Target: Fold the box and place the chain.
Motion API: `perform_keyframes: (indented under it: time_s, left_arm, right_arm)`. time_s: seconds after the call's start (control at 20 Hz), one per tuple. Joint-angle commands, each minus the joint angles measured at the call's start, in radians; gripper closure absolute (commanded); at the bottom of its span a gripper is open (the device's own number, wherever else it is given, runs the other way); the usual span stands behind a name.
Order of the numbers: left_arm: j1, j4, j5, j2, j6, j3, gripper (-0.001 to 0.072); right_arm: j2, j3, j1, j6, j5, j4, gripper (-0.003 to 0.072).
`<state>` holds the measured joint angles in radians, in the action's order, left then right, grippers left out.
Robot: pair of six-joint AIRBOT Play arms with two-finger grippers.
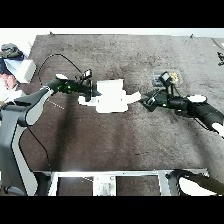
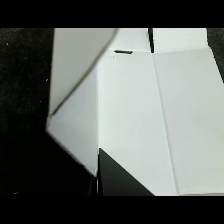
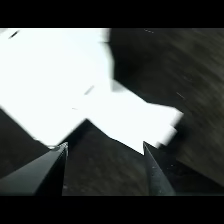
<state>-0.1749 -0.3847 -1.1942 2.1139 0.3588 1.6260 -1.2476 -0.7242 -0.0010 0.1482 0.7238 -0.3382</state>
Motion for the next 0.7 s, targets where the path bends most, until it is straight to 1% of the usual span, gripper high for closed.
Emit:
perform_keyframes:
  time_s: [0.0, 0.2, 0.3, 0.35, 0.4, 0.5, 0.55, 0.65]
  left_arm:
    - [-0.001, 0.003, 0.002, 0.000, 0.001, 0.000, 0.0697]
    - [-0.001, 0.003, 0.001, 0.000, 0.001, 0.000, 0.0697]
    - [-0.001, 0.003, 0.002, 0.000, 0.001, 0.000, 0.0696]
    - [-0.001, 0.003, 0.002, 0.000, 0.001, 0.000, 0.0696]
    - [-0.001, 0.003, 0.002, 0.000, 0.001, 0.000, 0.0696]
    - [-0.001, 0.004, 0.001, 0.000, 0.001, 0.000, 0.0696]
    - [-0.001, 0.004, 0.002, 0.000, 0.001, 0.000, 0.0696]
    - [-0.001, 0.003, 0.002, 0.000, 0.001, 0.000, 0.0697]
  right_arm:
    - [-0.036, -0.001, 0.100, 0.242, 0.002, 0.001, 0.0140]
    - [-0.124, -0.001, 0.193, 0.348, -0.008, 0.001, 0.0140]
    - [-0.157, -0.001, 0.227, 0.378, -0.040, -0.006, 0.0139]
    - [-0.170, -0.003, 0.243, 0.397, -0.060, -0.033, 0.0132]
    - [-0.181, -0.012, 0.261, 0.397, -0.077, -0.075, 0.0059]
    - [-0.191, -0.024, 0.286, 0.398, -0.114, -0.123, 0.0061]
    - [-0.195, -0.030, 0.292, 0.398, -0.134, -0.127, 0.0101]
    - [-0.200, -0.033, 0.294, 0.398, -0.177, -0.139, 0.0098]
